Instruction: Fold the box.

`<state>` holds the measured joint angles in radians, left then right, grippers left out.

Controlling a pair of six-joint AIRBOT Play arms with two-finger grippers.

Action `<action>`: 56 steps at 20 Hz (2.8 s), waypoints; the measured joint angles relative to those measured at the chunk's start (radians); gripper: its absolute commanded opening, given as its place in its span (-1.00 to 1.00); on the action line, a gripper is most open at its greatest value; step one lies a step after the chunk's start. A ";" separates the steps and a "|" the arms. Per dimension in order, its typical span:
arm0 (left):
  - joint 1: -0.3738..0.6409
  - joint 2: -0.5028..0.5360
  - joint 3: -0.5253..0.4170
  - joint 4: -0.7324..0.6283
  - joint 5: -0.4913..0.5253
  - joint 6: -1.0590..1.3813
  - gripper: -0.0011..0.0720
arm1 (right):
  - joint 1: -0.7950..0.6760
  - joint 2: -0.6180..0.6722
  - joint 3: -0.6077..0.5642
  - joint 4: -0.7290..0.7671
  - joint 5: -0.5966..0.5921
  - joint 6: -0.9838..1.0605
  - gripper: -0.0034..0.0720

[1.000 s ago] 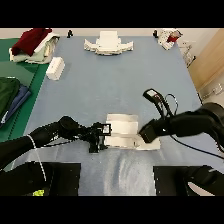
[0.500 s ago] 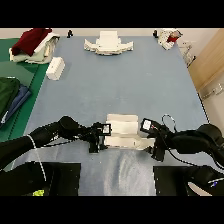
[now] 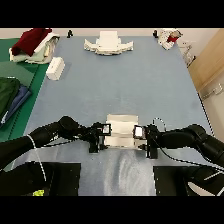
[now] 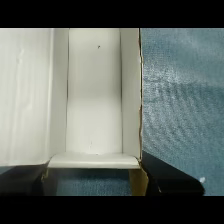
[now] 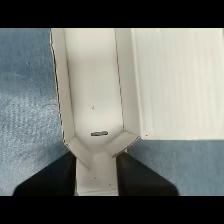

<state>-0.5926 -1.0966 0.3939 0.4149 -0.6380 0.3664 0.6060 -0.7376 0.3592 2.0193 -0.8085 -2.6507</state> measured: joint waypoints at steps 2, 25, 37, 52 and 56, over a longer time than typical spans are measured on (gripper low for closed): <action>0.000 0.000 0.000 0.000 0.000 0.000 0.30 | 0.000 -0.005 0.000 0.011 0.005 -0.014 -0.50; 0.000 0.000 0.000 0.000 0.000 0.000 0.30 | 0.055 -0.043 0.023 -0.008 0.042 0.067 -0.47; 0.000 0.000 0.000 0.000 0.000 0.000 0.30 | -0.294 0.012 0.142 -0.554 -0.440 1.334 -0.90; 0.000 0.000 0.000 0.000 0.000 0.000 0.30 | -0.603 -0.186 0.016 0.249 -0.386 0.936 -0.90; 0.000 0.000 0.000 0.000 0.000 0.000 0.30 | -0.521 -0.187 -0.005 0.278 -0.335 0.921 -0.90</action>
<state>-0.5926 -1.0966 0.3939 0.4152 -0.6376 0.3664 0.0845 -0.9245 0.3542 2.2978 -1.1435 -1.7294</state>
